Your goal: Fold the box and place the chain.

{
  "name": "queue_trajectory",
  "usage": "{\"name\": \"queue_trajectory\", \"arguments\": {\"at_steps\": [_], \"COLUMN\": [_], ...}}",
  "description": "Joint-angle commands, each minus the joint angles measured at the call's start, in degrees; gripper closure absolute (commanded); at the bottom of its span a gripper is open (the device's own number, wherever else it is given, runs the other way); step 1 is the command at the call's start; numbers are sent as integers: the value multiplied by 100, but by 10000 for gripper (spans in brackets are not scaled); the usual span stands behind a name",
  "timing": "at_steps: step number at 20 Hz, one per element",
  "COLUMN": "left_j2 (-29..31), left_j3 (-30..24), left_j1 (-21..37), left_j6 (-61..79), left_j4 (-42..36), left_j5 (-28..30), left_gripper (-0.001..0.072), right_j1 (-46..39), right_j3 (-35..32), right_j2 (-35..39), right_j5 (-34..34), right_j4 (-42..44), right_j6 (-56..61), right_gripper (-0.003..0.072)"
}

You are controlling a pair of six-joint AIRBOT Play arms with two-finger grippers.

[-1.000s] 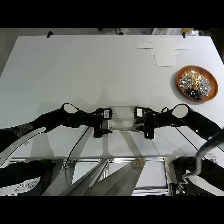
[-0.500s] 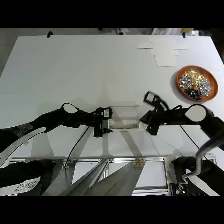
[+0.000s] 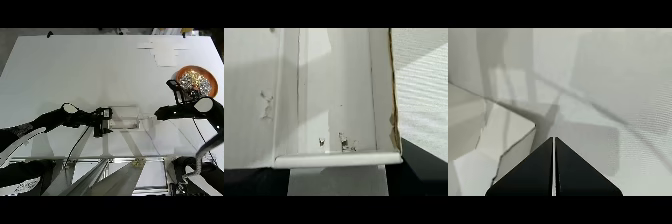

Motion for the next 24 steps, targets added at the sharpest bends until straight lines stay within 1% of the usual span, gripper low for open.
{"name": "queue_trajectory", "arguments": {"at_steps": [1, 5, 8, 13, 16, 19, 20, 21, 22, 24], "left_j2": [2, 2, 2, 2, 2, 2, 2, 2, 2, 2], "left_j3": [-2, -2, -2, -2, -2, -2, -2, -2, -2, -2], "left_j1": [-2, -2, -2, -2, -2, -2, -2, -2, -2, -2], "left_j6": [2, 0, 0, 0, 2, 0, 0, 2, 2, 2], "left_j4": [2, 2, 2, 2, 2, 2, 2, 2, 2, 2], "left_j5": [2, 2, 2, 2, 2, 2, 0, 2, 2, 2], "left_gripper": [539, 538, 538, 539, 538, 538, 539, 538, 538, 538], "right_j1": [44, 92, 92, 321, 533, 533, 533, 533, 533, 533], "right_j3": [-68, -264, -264, -267, -264, -264, -264, -267, -264, -264], "right_j2": [-549, -870, -883, -876, -612, -94, 31, 125, 177, 199], "right_j5": [374, 313, 310, 308, 358, 264, 267, 267, 267, 291], "right_j4": [-120, 229, 645, 807, 820, 887, 994, 1141, 1237, 1252], "right_j6": [531, 501, 267, 210, 205, 208, 205, 205, 201, 205], "right_gripper": [668, 668, 668, 668, 667, 659, 574, 507, 465, 457]}}
